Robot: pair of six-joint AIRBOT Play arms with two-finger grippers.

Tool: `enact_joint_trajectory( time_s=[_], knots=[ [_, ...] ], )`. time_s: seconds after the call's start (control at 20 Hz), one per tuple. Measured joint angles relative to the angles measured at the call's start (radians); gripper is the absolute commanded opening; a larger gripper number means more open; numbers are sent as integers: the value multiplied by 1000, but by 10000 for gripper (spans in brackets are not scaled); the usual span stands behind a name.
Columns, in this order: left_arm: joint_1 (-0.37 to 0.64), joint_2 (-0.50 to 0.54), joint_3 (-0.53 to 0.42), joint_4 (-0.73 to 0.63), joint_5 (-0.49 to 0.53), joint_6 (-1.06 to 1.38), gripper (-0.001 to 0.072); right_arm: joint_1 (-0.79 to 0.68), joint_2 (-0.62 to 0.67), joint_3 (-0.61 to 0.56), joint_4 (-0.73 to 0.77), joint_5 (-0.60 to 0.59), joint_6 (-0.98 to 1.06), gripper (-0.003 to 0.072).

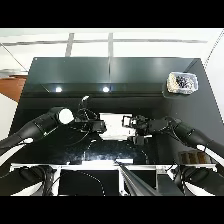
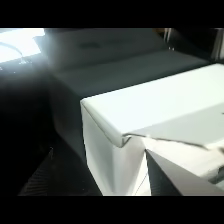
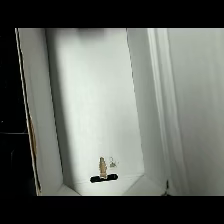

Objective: Fold the box and place the chain.

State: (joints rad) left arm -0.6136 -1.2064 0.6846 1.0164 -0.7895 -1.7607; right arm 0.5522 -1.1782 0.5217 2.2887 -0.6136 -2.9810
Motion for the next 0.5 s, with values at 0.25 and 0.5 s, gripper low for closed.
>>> enact_joint_trajectory(
  time_s=[0.25,0.5],
  knots=[
    [-72,-4,19,149,3,-239,616,0,0,0,0,0,0,408],
    [-163,-23,59,285,-4,-432,553,0,0,0,0,0,0,408]
  ],
)
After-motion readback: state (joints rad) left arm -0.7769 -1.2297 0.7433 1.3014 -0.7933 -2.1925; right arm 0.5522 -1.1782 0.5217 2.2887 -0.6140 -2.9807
